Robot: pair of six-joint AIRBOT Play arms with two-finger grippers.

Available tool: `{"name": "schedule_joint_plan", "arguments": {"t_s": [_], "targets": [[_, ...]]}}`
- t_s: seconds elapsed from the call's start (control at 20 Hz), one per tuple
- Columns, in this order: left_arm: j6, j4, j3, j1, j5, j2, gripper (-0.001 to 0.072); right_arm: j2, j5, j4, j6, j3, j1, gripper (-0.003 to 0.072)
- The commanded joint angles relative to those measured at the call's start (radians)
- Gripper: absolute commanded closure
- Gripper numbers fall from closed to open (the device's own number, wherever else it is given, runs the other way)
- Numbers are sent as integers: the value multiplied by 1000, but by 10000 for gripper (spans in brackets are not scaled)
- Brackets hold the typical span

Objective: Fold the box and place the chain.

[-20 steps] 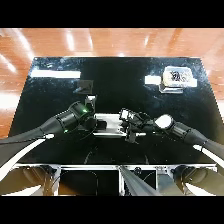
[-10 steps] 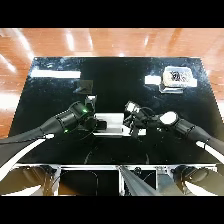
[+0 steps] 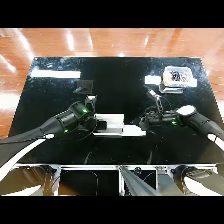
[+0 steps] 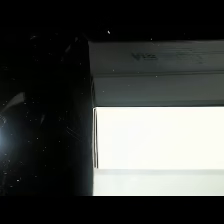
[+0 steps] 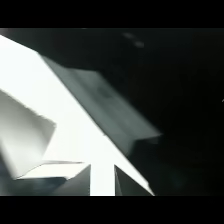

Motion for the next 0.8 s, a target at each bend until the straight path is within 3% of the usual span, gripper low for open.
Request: {"name": "schedule_joint_plan", "arguments": {"t_s": [0.0, 0.2, 0.35, 0.45, 0.75], "targets": [[0, 1, 0, 0, -5, -1, 685, 1, 243, 15, 200, 1, -139, 653], [0, 5, 0, 0, -2, -5, 685, 1, 333, -143, 513, 1, -372, 653], [-1, 5, 0, 0, -2, -6, 685, 0, 263, -403, 732, -14, -486, 653], [-1, 4, 0, -1, -2, -6, 685, 0, 227, -458, 807, -58, -477, 653], [0, 4, 0, -1, 1, -6, 685, -2, 105, -329, 806, -96, -258, 653]]}}
